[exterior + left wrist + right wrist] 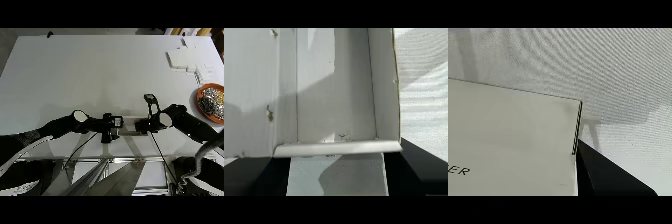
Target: Fold the box and place the chain.
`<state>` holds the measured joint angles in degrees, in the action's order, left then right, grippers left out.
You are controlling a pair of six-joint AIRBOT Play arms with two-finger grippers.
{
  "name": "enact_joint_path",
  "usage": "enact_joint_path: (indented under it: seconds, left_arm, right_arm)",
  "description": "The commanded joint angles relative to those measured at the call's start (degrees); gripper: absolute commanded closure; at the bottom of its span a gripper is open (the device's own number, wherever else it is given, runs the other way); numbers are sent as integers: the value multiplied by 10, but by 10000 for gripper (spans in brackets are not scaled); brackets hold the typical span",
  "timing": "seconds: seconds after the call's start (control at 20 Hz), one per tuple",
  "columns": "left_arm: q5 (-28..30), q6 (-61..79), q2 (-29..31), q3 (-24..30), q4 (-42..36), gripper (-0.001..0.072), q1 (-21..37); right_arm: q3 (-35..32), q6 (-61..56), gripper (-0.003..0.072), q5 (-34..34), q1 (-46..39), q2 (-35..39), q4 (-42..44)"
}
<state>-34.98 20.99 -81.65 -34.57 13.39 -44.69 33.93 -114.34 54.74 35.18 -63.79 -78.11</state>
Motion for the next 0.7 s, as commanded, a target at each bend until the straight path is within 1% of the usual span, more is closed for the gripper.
enact_joint_path:
  seconds: [0.0, 0.05, 0.1, 0.15, 0.2, 0.35, 0.4, 0.45, 0.5, 0.65]
  left_arm:
    - [0, 0, 0, 0, -1, 363, 0]
    - [0, 0, 0, 0, -1, 363, 0]
    - [0, 0, 0, 0, -1, 363, 0]
    - [0, 0, 0, 0, -1, 363, 0]
    - [0, 0, 0, 0, -1, 363, 0]
    - [0, 0, 0, 0, -1, 363, 0]
    - [0, 0, 0, 0, -1, 363, 0]
    - [0, 0, 0, 0, -1, 363, 0]
    - [0, 0, 0, 0, -1, 363, 0]
    - [0, 0, 0, 0, -1, 363, 0]
  right_arm:
    - [1, -14, 490, 2, 1, -2, -10]
    - [1, -14, 539, 3, 1, -2, -13]
    - [1, -14, 539, 4, 1, -2, -14]
    - [1, -14, 587, 6, 1, -2, -14]
    - [1, -14, 668, 10, 1, -2, -14]
    - [1, -13, 668, 24, 1, -2, -22]
    - [0, -13, 654, 25, 1, -2, -27]
    - [1, -13, 519, 25, 1, -2, -30]
    - [0, -13, 406, 22, 1, -2, -32]
    - [0, -34, 414, 18, 1, -2, -57]
